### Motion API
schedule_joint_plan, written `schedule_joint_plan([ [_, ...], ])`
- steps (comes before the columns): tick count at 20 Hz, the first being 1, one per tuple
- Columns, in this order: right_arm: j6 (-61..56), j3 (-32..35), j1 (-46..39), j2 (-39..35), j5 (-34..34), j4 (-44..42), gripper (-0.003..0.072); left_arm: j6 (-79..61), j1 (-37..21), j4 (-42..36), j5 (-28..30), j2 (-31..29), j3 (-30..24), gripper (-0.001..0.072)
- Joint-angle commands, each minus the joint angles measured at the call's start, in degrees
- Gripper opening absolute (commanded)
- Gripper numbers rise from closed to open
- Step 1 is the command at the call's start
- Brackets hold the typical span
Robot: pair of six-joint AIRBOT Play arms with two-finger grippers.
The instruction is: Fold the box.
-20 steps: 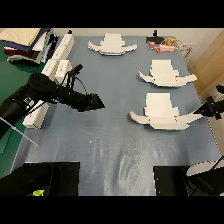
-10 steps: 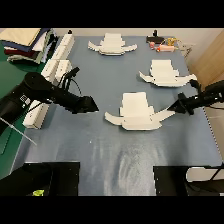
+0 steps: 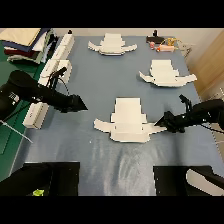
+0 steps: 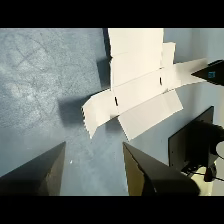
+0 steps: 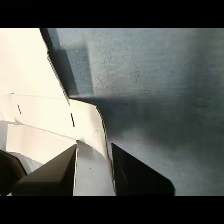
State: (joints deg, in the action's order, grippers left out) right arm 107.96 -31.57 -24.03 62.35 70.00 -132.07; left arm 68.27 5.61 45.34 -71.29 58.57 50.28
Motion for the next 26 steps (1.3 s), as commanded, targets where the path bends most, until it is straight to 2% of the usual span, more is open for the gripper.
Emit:
schedule_joint_plan([
  [1, 0.13, 1.44, 0.46, -0.92, -0.39, -0.02, 0.0322, -0.98, -0.68, 0.04, -0.92, 0.02, 0.0, 0.0544],
  [2, 1.51, 1.38, 0.46, -0.33, -0.04, -0.17, 0.0255, -0.96, -0.68, 0.04, -0.92, 0.02, 0.0, 0.0544],
  [3, 2.99, 1.27, 0.48, 0.61, 0.37, -0.42, 0.0221, -0.96, -0.68, 0.02, -0.92, 0.02, 0.0, 0.0544],
  [7, 9.46, 1.05, 1.9, 4.79, 0.68, -2.14, 0.022, -0.96, -0.68, -0.37, -1.49, 1.22, 0.0, 0.0544],
  [9, 13.11, 1.05, 3.82, 5.38, 0.63, -3.61, 0.0043, -0.96, -0.7, -0.44, -2.25, 2.89, 0.0, 0.0543],
  [10, 14.75, 1.05, 4.87, 5.33, 0.79, -4.81, 0.0002, -0.98, -0.68, -0.79, -2.29, 3.67, 0.02, 0.0543],
  [13, 16.11, 1.36, 8.92, 3.69, 1.01, -5.88, 0.0002, -3.3, -0.7, -3.34, -2.29, 5.9, 0.02, 0.0543],
  [15, 16.63, 3.41, 12.35, -0.2, 0.17, -6.08, 0.0002, -4.96, -0.7, -3.82, -2.25, 7.37, 0.02, 0.0543],
  [19, 14.43, 11.32, 18.16, -14.05, -9.44, -7.06, 0.0001, -8.44, -0.68, -3.91, -2.32, 9.79, -0.07, 0.0544],
  [21, 12.76, 13.57, 19.65, -18.08, -11.98, -6.97, 0.0001, -11.78, -0.55, -5.51, -2.21, 11.67, -0.07, 0.0544],
  [26, 11.98, 14.45, 20.48, -18.58, -12.11, -6.91, 0.0002, -21.24, 0.76, -14.62, -0.44, 21.31, 0.04, 0.0543],
])
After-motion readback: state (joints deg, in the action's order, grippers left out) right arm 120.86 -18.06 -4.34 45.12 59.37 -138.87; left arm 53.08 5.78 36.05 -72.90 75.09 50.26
